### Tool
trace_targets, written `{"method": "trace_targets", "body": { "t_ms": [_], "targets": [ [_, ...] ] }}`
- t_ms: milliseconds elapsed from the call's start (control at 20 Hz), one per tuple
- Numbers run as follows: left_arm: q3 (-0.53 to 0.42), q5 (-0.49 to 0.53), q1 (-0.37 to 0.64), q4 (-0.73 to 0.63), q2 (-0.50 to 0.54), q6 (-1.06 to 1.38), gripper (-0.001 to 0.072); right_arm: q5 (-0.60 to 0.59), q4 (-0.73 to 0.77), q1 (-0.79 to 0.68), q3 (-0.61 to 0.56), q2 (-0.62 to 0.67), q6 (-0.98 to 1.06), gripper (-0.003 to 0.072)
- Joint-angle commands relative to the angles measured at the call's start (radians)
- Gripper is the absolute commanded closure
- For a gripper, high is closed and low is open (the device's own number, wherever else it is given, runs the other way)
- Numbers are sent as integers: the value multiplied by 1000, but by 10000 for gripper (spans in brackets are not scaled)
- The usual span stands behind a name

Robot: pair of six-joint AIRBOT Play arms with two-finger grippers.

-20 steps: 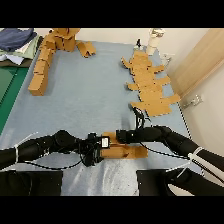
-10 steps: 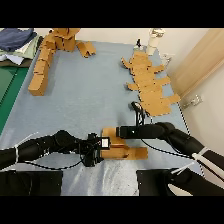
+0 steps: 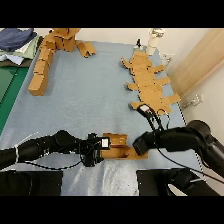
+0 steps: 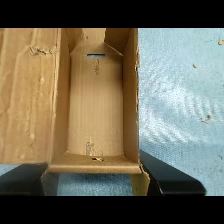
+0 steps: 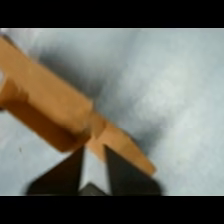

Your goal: Fold the box.

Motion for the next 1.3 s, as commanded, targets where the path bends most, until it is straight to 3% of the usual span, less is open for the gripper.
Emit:
{"method": "trace_targets", "body": {
  "t_ms": [0,400,800,1050,1250],
  "targets": [
    [0,1,0,0,0,-1,180,-136,-2,5,-50,99,-134,231],
    [0,1,0,0,0,-1,180,68,-2,5,-116,-16,-572,231],
    [1,12,2,11,32,-72,180,105,-2,5,-116,-62,-572,231],
    [-19,91,3,46,33,-98,180,108,-3,5,-116,-63,-572,231],
    [-35,94,3,46,34,-125,180,109,-3,5,-116,-63,-572,231]
  ]
}}
